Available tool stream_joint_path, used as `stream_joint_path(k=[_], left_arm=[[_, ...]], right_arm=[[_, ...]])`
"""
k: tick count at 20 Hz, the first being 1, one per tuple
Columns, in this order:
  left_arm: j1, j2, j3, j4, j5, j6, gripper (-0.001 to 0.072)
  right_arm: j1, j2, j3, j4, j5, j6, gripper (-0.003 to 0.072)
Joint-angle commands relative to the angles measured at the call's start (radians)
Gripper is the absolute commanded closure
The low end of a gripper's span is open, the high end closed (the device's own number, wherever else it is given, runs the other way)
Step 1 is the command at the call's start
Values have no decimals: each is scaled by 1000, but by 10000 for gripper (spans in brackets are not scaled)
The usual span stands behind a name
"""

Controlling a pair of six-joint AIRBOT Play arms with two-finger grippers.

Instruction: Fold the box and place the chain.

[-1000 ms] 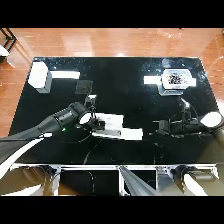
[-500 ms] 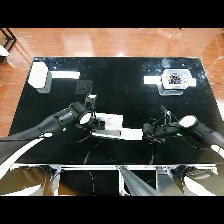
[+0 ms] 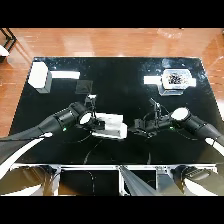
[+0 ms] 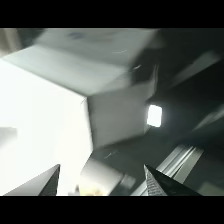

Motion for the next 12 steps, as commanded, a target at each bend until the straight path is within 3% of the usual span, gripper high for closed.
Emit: stream_joint_path(k=[1,5,12], left_arm=[[-1,-1,0,-5,-4,0,682],[-1,-1,0,-5,-4,0,682],[-1,-1,0,-5,-5,0,681]], right_arm=[[6,-2,45,37,56,-8,67],[69,-2,79,55,12,-7,67],[214,-2,88,50,-201,100,77]])
